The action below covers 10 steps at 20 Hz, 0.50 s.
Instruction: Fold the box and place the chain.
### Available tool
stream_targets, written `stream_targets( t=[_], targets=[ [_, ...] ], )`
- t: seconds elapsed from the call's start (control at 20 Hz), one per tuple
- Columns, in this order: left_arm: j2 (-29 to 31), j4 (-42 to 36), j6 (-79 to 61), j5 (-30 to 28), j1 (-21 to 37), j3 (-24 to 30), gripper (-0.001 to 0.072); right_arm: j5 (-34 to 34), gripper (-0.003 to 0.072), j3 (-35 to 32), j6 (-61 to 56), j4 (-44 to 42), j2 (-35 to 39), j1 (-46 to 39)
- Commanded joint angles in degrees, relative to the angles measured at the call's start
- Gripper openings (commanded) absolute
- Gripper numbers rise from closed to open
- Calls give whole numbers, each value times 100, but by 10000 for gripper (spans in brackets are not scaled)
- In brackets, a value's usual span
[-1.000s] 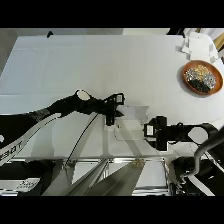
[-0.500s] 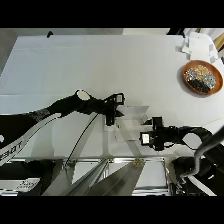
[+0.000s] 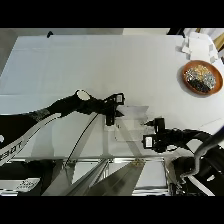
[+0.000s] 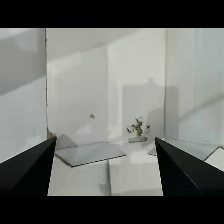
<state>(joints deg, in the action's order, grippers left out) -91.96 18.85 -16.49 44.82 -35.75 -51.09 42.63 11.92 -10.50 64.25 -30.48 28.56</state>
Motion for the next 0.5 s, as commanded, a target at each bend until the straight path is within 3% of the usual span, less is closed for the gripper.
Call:
stream_targets(
  t=[0.0,0.25,0.45],
  targets=[
    [2,2,-2,0,-4,4,11,570,673,-24,-616,142,581,4],
    [2,2,-2,-2,-4,4,11,240,675,-319,-535,44,492,7],
    [2,2,-2,-2,-4,4,11,-402,675,-328,-413,-85,-46,7]
  ],
)
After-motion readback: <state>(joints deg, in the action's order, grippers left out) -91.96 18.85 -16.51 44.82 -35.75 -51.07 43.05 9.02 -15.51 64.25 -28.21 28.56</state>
